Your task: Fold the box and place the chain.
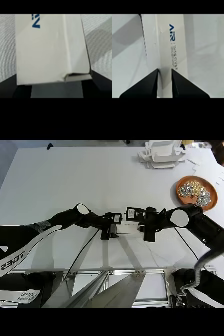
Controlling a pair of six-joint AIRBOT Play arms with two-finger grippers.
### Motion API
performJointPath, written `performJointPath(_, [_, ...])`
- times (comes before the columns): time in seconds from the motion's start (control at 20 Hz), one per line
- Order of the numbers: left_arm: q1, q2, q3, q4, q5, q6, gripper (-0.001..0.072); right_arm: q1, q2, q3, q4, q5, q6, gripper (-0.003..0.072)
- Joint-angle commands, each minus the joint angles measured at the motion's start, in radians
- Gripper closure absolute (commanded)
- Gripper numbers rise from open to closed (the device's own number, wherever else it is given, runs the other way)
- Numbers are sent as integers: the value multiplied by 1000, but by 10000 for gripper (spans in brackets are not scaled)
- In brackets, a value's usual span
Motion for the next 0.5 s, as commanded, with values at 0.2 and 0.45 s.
performJointPath(0.2, [-1,0,0,3,-6,3,666,1,11,2,-1,-22,9,533])
performJointPath(0.45, [-1,0,0,3,-6,3,666,1,19,1,-1,-23,7,533])
